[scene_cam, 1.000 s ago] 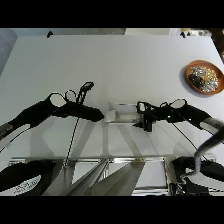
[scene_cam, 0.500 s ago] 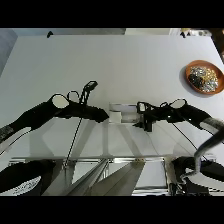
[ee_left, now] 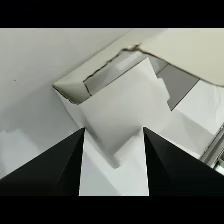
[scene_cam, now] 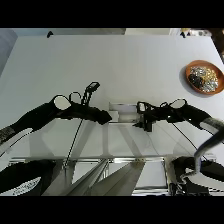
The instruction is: Fold the box and place the chain.
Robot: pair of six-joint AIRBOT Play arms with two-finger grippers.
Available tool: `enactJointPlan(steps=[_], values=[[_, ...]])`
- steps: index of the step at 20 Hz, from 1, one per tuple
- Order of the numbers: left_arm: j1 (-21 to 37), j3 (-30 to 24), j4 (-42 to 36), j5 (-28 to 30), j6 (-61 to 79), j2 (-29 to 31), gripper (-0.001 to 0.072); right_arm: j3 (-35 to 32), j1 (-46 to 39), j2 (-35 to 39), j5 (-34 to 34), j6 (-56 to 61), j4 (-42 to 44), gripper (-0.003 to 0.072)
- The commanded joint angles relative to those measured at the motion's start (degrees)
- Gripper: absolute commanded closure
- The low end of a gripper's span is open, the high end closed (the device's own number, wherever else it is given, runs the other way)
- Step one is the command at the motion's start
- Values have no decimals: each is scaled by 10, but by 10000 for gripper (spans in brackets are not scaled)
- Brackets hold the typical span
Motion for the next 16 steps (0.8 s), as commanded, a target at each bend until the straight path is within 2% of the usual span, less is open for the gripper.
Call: enactJointPlan(steps=[1,5,12,16], values=[[-16,8,10,30,-27,-2,297,0,0,0,0,0,0,389],[-34,35,67,31,-100,-20,296,0,0,0,0,0,0,389],[-58,78,225,33,-286,-35,296,0,0,0,0,0,0,389],[-80,114,264,-1,-339,-56,296,0,0,0,0,0,0,389]])
